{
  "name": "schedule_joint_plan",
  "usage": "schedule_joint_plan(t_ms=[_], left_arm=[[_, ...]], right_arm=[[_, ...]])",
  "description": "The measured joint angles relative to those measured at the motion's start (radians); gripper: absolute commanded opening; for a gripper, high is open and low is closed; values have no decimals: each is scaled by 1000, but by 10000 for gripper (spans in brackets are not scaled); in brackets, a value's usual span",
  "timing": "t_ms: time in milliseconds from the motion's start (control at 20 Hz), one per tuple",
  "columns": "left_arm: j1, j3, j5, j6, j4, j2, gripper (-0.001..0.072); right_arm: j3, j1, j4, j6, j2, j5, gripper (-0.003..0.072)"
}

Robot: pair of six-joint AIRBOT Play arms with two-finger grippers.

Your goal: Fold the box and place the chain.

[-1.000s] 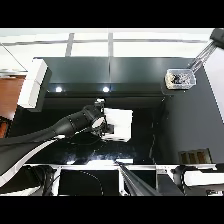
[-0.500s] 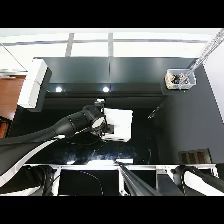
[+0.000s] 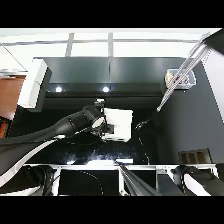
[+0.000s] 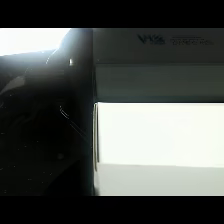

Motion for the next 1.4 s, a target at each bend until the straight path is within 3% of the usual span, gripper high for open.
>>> schedule_joint_plan(t_ms=[350, 650, 850, 1100, 1400], left_arm=[[0, 0, 0, 0, 0, 0, 29], [0, 0, 2, 0, 0, 0, 29], [0, 0, 2, 0, 0, 0, 29], [0, 0, 3, 0, 0, 0, 29], [0, 0, 3, 0, 0, 0, 29]], right_arm=[[-17, 138, 162, -25, 13, 82, 46], [-19, 221, 320, -56, 2, 31, 46], [-40, 278, 324, -65, -22, 10, 46], [-184, 313, 308, -67, -33, -14, 46], [-480, 389, 304, -68, -37, -126, 47]])
